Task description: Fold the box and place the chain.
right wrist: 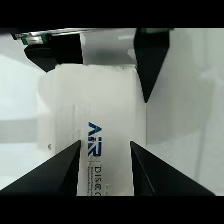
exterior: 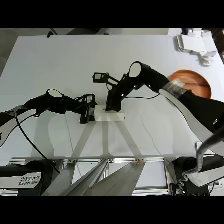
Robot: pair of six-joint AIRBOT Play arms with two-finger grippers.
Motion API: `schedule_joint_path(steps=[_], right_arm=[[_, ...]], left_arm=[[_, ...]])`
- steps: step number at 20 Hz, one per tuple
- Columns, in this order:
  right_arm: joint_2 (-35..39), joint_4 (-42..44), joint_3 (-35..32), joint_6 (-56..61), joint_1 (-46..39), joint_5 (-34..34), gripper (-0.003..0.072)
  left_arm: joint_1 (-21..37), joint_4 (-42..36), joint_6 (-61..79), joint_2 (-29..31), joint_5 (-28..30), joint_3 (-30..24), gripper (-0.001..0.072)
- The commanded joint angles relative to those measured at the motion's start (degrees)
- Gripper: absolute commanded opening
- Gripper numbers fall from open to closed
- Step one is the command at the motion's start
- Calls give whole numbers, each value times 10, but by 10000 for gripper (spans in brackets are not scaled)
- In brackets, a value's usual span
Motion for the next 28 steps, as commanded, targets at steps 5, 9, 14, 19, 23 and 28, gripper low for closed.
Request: schedule_joint_path(steps=[5, 9, 14, 19, 23, 28], right_arm=[[108, -42, -96, -8, 56, -154, 340], [155, -42, -173, -8, 82, -238, 340], [155, -45, -233, -7, 92, -316, 340], [162, -86, -234, 31, 92, -365, 340], [186, -87, -234, 31, 102, -364, 340], [185, -86, -235, 31, 107, -370, 338]], left_arm=[[0, 0, 0, 0, 0, 0, 277], [0, 0, 0, 0, 0, 0, 277], [0, 0, 0, 0, 0, 0, 277], [0, 0, 0, 0, 0, 0, 277], [0, 0, 0, 0, 0, 0, 277], [0, 0, 0, 0, 0, 0, 277]])
